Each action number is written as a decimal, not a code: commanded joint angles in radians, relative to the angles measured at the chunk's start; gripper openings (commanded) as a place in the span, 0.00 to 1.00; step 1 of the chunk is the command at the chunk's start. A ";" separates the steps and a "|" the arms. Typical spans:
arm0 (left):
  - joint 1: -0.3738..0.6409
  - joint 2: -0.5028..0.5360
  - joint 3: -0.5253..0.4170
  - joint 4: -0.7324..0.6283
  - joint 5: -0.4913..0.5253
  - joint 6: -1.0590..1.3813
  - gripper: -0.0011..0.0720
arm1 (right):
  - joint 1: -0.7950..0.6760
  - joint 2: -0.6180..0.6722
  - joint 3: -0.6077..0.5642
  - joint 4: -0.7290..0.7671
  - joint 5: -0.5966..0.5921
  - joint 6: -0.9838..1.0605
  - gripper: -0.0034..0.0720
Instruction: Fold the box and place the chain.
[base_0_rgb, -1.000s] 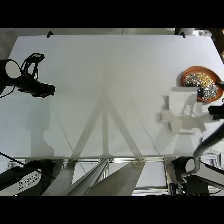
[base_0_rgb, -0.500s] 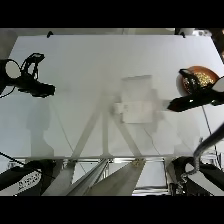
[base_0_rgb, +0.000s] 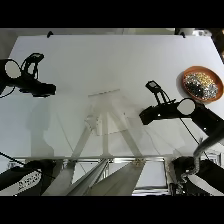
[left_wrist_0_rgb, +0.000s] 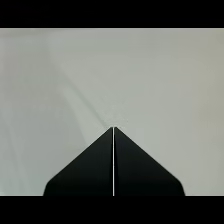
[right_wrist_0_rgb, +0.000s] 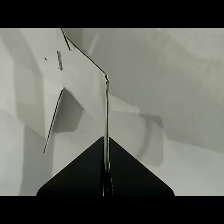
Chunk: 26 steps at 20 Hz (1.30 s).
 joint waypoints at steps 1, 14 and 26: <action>0.000 0.001 0.000 -0.073 0.042 0.059 0.11 | 0.053 0.002 -0.010 0.006 -0.061 0.027 0.06; -0.044 -0.146 -0.002 -0.866 -0.291 0.892 0.97 | 0.053 0.002 -0.010 0.003 -0.061 0.030 0.06; -0.087 -0.200 -0.102 -0.919 -0.088 1.087 0.97 | 0.053 0.002 -0.010 0.013 -0.060 0.030 0.06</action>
